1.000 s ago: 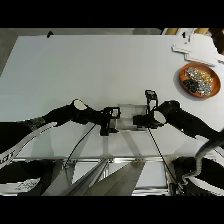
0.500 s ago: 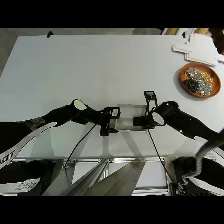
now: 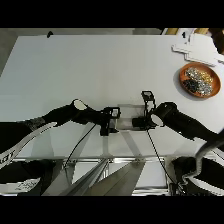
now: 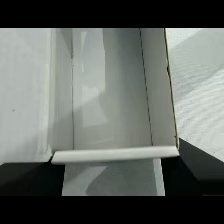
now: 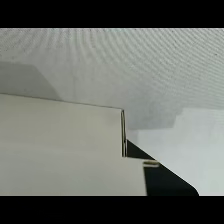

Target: Fold the box and place the chain.

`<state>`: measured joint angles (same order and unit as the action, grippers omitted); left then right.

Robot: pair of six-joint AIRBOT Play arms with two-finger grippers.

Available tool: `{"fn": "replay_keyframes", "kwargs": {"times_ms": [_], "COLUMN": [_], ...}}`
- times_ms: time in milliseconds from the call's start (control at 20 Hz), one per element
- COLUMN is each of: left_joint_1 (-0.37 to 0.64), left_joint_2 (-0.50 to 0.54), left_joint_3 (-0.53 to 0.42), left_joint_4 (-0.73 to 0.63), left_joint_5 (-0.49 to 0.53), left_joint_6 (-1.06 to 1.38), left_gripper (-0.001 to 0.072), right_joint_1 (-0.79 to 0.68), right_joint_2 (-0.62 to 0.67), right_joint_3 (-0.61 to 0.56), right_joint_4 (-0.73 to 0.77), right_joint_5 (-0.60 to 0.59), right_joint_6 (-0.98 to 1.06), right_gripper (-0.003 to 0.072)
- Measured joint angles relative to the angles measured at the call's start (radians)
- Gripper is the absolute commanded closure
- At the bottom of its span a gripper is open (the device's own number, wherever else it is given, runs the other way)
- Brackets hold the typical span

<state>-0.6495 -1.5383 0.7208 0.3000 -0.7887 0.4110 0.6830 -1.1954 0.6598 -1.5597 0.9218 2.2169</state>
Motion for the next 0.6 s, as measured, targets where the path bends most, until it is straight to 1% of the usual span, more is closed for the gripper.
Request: {"fn": "replay_keyframes", "kwargs": {"times_ms": [100, 500, 550, 600], "left_joint_1": [0.000, 0.000, 0.000, 0.000], "left_joint_2": [0.000, 0.000, 0.000, 0.000], "left_joint_3": [0.000, 0.000, 0.000, 0.000], "left_joint_4": [0.000, 0.000, 0.000, 0.000], "left_joint_5": [0.001, 0.000, 0.000, 0.000], "left_joint_6": [0.000, 0.000, 0.000, 0.000], "left_gripper": [0.0540, 0.0540, 0.0540, 0.0540], "right_joint_1": [0.000, 0.000, 0.000, 0.000], "right_joint_2": [0.000, 0.000, 0.000, 0.000], "right_joint_3": [0.001, 0.001, 0.001, 0.001], "right_joint_4": [-0.016, -0.037, -0.036, -0.035], "right_joint_5": [-0.003, 0.024, 0.027, 0.030], "right_joint_6": [0.014, 0.035, 0.036, 0.036], "right_gripper": [0.0428, 0.0427, 0.0454, 0.0535]}}
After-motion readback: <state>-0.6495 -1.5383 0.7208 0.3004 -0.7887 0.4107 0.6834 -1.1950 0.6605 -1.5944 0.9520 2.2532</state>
